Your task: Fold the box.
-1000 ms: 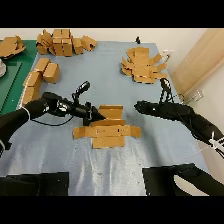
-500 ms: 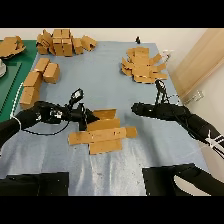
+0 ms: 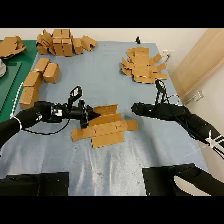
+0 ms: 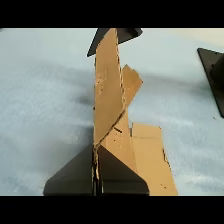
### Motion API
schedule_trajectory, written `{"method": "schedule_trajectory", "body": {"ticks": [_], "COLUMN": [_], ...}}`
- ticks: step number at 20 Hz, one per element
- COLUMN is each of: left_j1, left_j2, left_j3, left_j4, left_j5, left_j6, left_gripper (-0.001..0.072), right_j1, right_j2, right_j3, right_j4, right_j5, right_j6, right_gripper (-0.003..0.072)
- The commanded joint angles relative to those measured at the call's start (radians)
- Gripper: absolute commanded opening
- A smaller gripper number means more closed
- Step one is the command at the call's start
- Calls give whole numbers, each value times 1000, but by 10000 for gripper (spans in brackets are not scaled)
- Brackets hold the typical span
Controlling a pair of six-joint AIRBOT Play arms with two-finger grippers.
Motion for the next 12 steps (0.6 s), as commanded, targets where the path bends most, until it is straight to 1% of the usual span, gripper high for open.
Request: {"method": "schedule_trajectory", "body": {"ticks": [1,3,5,9,12], "left_j1": [-40,-91,-128,-131,-89], "left_j2": [-8,-11,-11,-10,13], "left_j3": [1,2,3,3,3], "left_j4": [110,160,177,180,163], "left_j5": [77,143,191,189,170], "left_j6": [-19,-17,-18,-20,-34], "left_gripper": [11,11,11,11,11], "right_j1": [24,49,63,63,63], "right_j2": [-1,-1,-1,-1,-1], "right_j3": [0,0,0,0,0], "right_j4": [0,0,0,0,0], "right_j5": [2,9,16,16,16], "right_j6": [-1,-1,0,0,0], "right_gripper": [6,5,6,5,5]}}
